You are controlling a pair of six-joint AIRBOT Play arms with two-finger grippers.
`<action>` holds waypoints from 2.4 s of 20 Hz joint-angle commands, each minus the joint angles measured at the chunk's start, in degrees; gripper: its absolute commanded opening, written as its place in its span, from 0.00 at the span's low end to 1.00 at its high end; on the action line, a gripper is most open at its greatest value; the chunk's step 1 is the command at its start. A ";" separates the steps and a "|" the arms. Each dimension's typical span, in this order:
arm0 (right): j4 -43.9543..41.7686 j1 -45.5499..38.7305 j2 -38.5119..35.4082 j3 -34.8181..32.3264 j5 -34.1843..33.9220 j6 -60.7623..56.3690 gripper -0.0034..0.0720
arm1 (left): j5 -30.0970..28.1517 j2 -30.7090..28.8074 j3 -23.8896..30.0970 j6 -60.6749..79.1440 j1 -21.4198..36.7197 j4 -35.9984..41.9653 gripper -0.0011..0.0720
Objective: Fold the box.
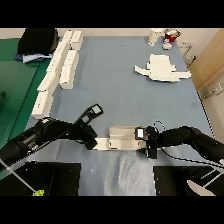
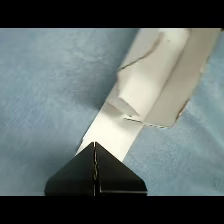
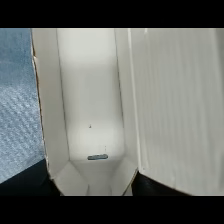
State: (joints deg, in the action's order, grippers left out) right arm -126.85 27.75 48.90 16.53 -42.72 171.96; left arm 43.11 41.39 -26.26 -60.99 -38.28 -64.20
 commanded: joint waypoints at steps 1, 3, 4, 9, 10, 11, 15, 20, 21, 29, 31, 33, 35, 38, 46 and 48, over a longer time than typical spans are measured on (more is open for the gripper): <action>0.00 0.04 -0.04 0.04 0.00 -0.02 0.73 | 10.32 -6.86 -0.57 -31.32 6.82 -16.44 0.04; 0.00 0.04 -0.04 0.04 0.02 -0.04 0.73 | 16.02 -8.13 -0.55 -37.07 14.60 -19.45 0.04; 0.00 0.04 -0.04 0.04 0.00 -0.02 0.73 | 17.99 -8.09 -0.24 -37.57 18.60 -18.99 0.04; 0.00 0.04 -0.04 0.04 0.00 -0.02 0.73 | 16.72 -4.50 5.62 -27.69 25.38 3.28 0.04; 0.00 0.07 -0.04 0.04 0.02 -0.02 0.73 | 15.02 -3.21 7.15 -24.83 24.41 8.96 0.04; 0.00 0.04 -0.04 0.04 0.00 -0.02 0.73 | 12.87 -2.12 8.31 -23.54 22.97 12.41 0.04; 0.00 0.04 -0.04 0.04 0.00 -0.02 0.73 | 1.57 2.71 9.60 -23.45 13.33 18.40 0.04; 0.00 0.04 -0.04 0.04 0.02 -0.02 0.73 | -6.14 5.99 9.05 -23.47 2.32 21.57 0.04; 0.00 0.04 -0.04 0.04 0.00 -0.04 0.73 | -5.95 5.86 8.79 -23.47 1.99 22.10 0.04; 0.00 0.07 -0.04 0.04 0.02 -0.02 0.73 | -4.96 3.19 5.22 -20.63 1.95 22.43 0.04; 0.00 0.04 -0.04 0.04 0.00 -0.02 0.73 | -4.94 3.19 4.94 -20.65 1.95 22.75 0.05; 0.00 0.07 -0.04 0.04 0.00 -0.02 0.73 | -4.90 3.19 4.92 -20.68 1.95 24.63 0.66; 0.00 0.04 -0.04 0.04 0.00 -0.02 0.73 | -4.90 3.19 4.92 -20.85 1.95 24.70 0.68; 0.00 0.04 -0.04 0.04 0.00 -0.02 0.73 | -6.25 3.19 4.94 -20.87 1.95 24.74 0.68; 0.00 0.04 -0.04 0.04 0.00 -0.02 0.73 | -8.24 5.60 3.17 -23.37 -3.52 27.74 0.67; 0.00 0.04 -0.04 0.04 0.00 -0.02 0.73 | -8.22 8.11 0.94 -30.14 -5.86 22.64 0.66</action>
State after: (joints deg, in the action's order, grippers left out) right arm -126.85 27.75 48.90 16.53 -42.72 171.94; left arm 35.42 47.27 -23.40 -84.82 -41.47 -36.93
